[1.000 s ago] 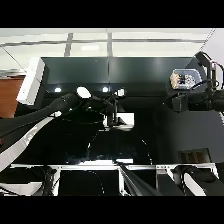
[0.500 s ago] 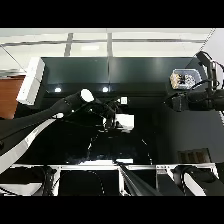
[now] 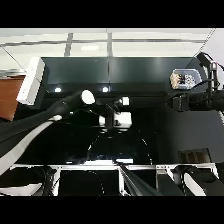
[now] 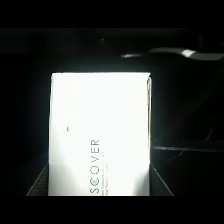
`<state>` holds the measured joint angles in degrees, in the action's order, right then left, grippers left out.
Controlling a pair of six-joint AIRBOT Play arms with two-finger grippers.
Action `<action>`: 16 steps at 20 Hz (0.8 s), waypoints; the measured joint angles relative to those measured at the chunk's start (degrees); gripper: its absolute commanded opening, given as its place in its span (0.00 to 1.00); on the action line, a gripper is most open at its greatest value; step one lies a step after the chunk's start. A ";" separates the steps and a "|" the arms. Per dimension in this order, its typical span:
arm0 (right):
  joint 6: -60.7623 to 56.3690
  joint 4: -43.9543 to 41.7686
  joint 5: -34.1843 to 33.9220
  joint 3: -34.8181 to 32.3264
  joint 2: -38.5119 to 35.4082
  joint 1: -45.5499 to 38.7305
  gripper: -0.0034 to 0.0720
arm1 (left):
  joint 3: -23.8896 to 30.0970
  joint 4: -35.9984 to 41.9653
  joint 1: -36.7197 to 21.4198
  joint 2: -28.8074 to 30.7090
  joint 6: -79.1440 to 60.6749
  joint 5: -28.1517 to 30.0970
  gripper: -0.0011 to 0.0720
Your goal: Fold the box and place the chain.
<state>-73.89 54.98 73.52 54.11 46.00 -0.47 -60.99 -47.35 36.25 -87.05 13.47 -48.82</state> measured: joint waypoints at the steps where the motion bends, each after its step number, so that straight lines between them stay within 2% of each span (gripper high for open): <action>1: -0.13 0.39 0.20 0.00 0.02 0.00 0.06 | 0.00 -3.72 -1.77 1.92 4.98 -1.14 0.47; 5: -0.76 1.68 0.59 0.00 0.02 0.00 0.06 | 0.26 -19.10 -13.05 9.22 26.77 -8.90 0.47; 10: -0.94 2.29 0.15 -0.81 0.00 0.00 0.06 | 2.05 -35.71 -34.32 13.94 50.45 -22.34 0.47; 13: -0.94 2.43 -0.96 -2.16 0.00 0.00 0.06 | 2.45 -39.39 -46.38 15.50 56.06 -28.37 0.47; 16: -0.94 2.45 -1.88 -3.02 0.00 0.00 0.06 | 2.67 -41.27 -56.06 16.87 58.45 -28.33 0.47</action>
<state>-74.83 57.43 71.64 51.09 46.00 -0.47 -58.33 -88.62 -19.81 -70.17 71.92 -77.14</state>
